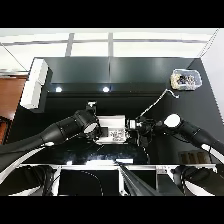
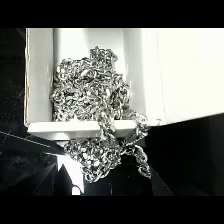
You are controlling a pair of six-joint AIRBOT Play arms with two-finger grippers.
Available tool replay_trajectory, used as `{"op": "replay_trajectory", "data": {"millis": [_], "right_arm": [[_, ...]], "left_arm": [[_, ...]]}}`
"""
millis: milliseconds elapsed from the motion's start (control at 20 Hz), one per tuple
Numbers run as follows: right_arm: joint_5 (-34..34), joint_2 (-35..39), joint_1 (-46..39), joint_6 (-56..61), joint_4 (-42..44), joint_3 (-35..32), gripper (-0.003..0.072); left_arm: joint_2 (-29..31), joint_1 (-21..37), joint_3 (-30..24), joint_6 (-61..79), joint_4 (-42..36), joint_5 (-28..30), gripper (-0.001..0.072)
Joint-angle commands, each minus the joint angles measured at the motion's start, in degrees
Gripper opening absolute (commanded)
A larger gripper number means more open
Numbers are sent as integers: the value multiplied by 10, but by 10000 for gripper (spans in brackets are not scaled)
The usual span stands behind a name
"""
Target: Fold the box and place the chain.
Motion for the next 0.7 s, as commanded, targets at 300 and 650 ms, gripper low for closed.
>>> {"op": "replay_trajectory", "data": {"millis": [300,650], "right_arm": [[-1,-9,0,-3,2,0,720],[-2,-18,0,-3,1,0,720]], "left_arm": [[0,0,0,0,0,0,29],[0,0,0,0,0,0,29]]}}
